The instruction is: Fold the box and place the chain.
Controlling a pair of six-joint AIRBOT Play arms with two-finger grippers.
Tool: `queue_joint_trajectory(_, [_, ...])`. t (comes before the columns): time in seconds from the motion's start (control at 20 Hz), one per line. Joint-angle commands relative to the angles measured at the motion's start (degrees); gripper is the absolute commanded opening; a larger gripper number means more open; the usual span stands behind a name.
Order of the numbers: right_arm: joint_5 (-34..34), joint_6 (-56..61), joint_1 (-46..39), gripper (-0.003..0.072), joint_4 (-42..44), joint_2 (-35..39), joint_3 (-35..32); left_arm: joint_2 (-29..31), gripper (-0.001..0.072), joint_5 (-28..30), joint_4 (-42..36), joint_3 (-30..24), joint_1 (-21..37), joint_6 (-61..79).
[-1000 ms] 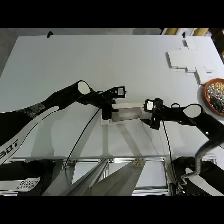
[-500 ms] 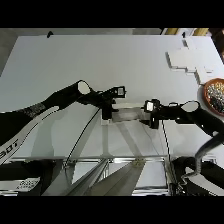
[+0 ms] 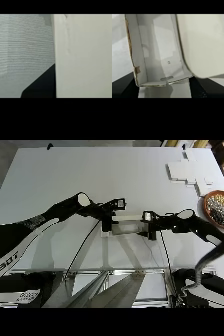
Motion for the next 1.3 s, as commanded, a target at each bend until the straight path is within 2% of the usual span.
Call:
queue_joint_trajectory(0.0, [2.9,0.0,0.0,0.0620,0.0,-0.8,0.1,0.0,0.0009,0.1,0.0,0.0,0.0,0.0])
queue_joint_trajectory(0.35, [2.8,3.0,0.0,0.0617,0.0,-0.8,-1.2,0.0,0.0009,0.1,0.0,0.0,0.0,0.0])
queue_joint_trajectory(0.45, [2.3,3.0,0.0,0.0573,0.0,-0.8,-1.3,0.0,0.0009,0.1,0.0,0.0,0.0,0.0])
queue_joint_trajectory(0.7, [1.7,0.8,0.2,0.0602,1.6,-2.1,-1.3,0.0,0.0009,0.1,0.0,0.0,0.0,0.0])
queue_joint_trajectory(1.25, [1.1,-3.2,2.4,0.0600,5.9,-4.8,-1.3,0.0,0.0009,0.1,0.0,0.0,0.0,0.0])
